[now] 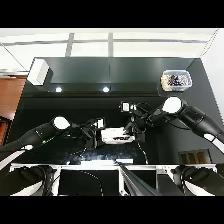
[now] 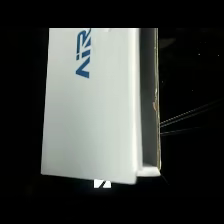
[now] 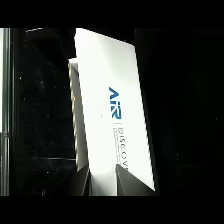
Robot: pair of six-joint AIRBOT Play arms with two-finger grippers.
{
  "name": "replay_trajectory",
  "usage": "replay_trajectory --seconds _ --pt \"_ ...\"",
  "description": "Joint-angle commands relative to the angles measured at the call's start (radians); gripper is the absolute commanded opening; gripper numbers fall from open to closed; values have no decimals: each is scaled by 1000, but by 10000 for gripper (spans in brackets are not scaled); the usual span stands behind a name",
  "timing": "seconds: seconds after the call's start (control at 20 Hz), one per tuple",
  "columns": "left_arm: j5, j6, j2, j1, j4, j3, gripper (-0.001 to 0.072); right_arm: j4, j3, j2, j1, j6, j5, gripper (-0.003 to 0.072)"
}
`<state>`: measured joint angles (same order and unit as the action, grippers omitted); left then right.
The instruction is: Fold the box and place the chain.
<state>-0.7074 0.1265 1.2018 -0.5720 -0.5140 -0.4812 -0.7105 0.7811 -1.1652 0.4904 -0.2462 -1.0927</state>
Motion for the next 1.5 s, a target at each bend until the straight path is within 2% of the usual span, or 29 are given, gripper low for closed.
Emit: replay_trajectory --seconds 0.0,0.05,0.1,1.05,1.45 --pt "0 0 1 -1 0 0 331 -5 0 4 4 -10 0 167" --pt "0 0 1 -1 0 0 331 -5 0 4 4 -11 0 167" --pt "0 0 1 -1 0 0 331 -5 0 4 4 -11 -3 126" --pt "0 0 1 -1 0 0 331 -31 -1 3 4 -38 -49 131" --pt "0 0 1 -1 0 0 331 -23 -39 3 4 -54 4 131"
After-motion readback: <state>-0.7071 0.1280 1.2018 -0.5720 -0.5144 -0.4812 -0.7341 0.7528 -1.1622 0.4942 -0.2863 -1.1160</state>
